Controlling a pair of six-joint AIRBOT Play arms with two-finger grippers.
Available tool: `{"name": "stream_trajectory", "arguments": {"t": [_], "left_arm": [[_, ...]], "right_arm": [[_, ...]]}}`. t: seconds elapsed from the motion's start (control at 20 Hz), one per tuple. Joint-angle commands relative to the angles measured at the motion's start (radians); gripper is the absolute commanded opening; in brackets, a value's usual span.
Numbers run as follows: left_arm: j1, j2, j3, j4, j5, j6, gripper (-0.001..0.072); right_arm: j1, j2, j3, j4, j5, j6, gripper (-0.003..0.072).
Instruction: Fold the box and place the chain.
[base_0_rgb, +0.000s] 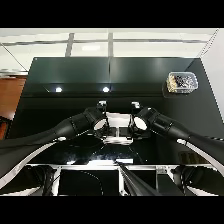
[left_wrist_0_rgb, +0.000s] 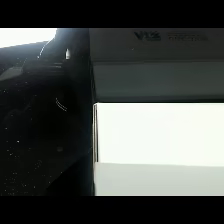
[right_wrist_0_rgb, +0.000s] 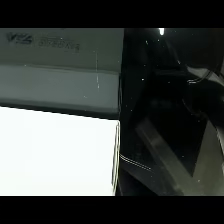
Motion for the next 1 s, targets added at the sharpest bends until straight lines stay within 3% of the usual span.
{"name": "stream_trajectory", "arguments": {"t": [0.0,0.05,0.1,0.2,0.25,0.3,0.35,0.5,0.7,0.8,0.9,0.95], "left_arm": [[-0.001,0.0,0.0,-0.001,0.0,0.001,0.0028],[-0.001,0.0,0.0,-0.001,0.0,0.001,0.0028],[-0.001,0.0,0.0,-0.001,0.0,0.001,0.0028],[-0.001,0.0,0.0,-0.001,0.0,0.001,0.0028],[-0.001,0.0,0.0,-0.001,0.0,0.001,0.0028],[-0.001,0.0,0.0,-0.001,0.0,0.001,0.0028],[-0.001,0.0,0.0,-0.001,0.0,0.001,0.0028],[-0.001,0.0,0.0,-0.001,0.0,0.001,0.0028],[-0.001,0.0,0.0,-0.001,0.0,0.001,0.0028],[-0.001,0.0,0.0,0.0,0.001,0.001,0.0028],[-0.001,-0.001,0.0,0.0,0.005,0.001,0.0028],[-0.001,-0.001,0.0,-0.001,0.005,0.001,0.0028]], "right_arm": [[0.001,0.001,0.004,-0.002,0.005,0.004,0.017],[0.001,0.001,0.004,-0.002,0.0,0.003,0.0056],[0.001,0.001,0.004,-0.01,-0.005,0.002,0.0014],[0.001,0.001,0.004,-0.017,-0.006,-0.001,0.0016],[0.001,0.002,0.004,-0.015,-0.005,0.001,0.0059],[0.001,0.002,0.009,-0.007,0.005,0.007,0.0313],[0.001,0.005,0.017,-0.006,0.021,0.005,0.0394],[-0.006,0.072,0.043,-0.053,0.065,-0.043,0.0393],[-0.111,0.293,0.045,-0.128,0.155,-0.132,0.0393],[-0.189,0.409,0.044,-0.319,0.167,-0.159,0.0393],[-0.254,0.455,0.026,-0.615,0.085,-0.155,0.0394],[-0.306,0.444,0.014,-0.679,0.024,-0.163,0.0483]]}}
